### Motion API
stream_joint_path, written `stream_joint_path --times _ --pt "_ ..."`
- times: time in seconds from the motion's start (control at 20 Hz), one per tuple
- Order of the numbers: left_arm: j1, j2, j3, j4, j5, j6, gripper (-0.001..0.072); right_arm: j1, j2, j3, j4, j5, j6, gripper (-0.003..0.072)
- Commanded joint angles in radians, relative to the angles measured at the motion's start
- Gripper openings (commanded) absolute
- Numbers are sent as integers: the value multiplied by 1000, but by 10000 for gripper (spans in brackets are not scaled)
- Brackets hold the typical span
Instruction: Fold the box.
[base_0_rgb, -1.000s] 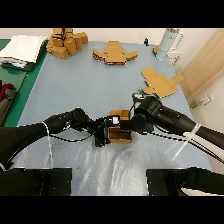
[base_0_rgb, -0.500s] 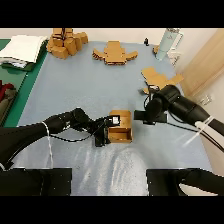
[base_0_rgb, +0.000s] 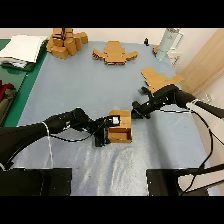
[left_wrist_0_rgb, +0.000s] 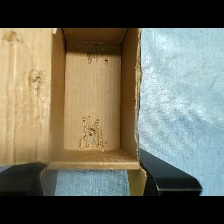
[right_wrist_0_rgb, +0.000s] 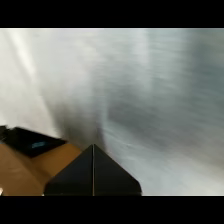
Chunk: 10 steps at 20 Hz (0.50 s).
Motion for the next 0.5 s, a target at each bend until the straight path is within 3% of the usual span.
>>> stream_joint_path --times 0.0,0.2,0.45 --pt "0 0 0 0 1 0 513 14 -53 29 185 -100 -296 3" --pt "0 0 0 0 0 0 513 89 42 -20 154 -89 -394 3" --pt "0 0 0 0 0 0 513 201 243 -191 26 132 -415 3"
